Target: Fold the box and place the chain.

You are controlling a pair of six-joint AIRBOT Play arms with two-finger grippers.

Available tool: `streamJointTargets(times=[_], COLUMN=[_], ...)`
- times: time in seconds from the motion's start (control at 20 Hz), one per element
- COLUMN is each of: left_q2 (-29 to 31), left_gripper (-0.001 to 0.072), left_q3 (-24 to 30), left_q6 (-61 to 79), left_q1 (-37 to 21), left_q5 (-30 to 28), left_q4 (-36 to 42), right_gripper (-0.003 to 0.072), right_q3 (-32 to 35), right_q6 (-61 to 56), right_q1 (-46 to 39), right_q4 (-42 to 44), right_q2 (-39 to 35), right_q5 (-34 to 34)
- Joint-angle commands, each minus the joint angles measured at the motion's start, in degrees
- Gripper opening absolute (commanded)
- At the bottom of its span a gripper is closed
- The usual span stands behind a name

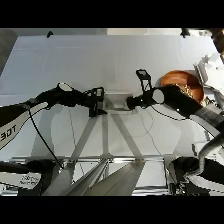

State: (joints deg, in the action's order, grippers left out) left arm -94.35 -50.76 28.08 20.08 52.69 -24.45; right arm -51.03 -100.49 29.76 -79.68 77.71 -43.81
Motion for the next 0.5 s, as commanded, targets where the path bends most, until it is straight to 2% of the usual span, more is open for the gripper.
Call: streamJointTargets(times=[0.0,0.1,0.2,0.25,0.3,0.45], left_q2=[0.0,0.0,0.0,0.0,0.0,0.0], left_gripper=[0.0258,0.0258,0.0258,0.0258,0.0258,0.0258], left_q3=[0.04,0.04,0.04,0.04,0.04,0.04], left_q6=[0.0,0.0,0.0,0.0,0.0,0.0], left_q1=[0.02,0.02,0.02,0.02,0.02,0.02], left_q5=[-0.02,0.0,0.0,0.0,0.02,0.0], left_q4=[-0.02,-0.02,0.0,-0.02,0.0,-0.02], right_gripper=[0.0592,0.0517,0.0491,0.0427,0.0394,0.0412], right_q3=[-3.8,-6.27,-8.02,-8.13,-8.13,-8.13], right_q6=[-7.15,-12.44,-15.5,-15.78,-17.0,-21.03], right_q1=[1.92,2.99,3.67,3.76,3.74,3.76], right_q4=[-8.79,-13.55,-16.31,-16.26,-16.24,-15.08], right_q2=[4.26,6.38,7.52,7.54,7.54,7.54], right_q5=[-5.57,-7.02,-8.13,-7.98,-8.09,-7.76])
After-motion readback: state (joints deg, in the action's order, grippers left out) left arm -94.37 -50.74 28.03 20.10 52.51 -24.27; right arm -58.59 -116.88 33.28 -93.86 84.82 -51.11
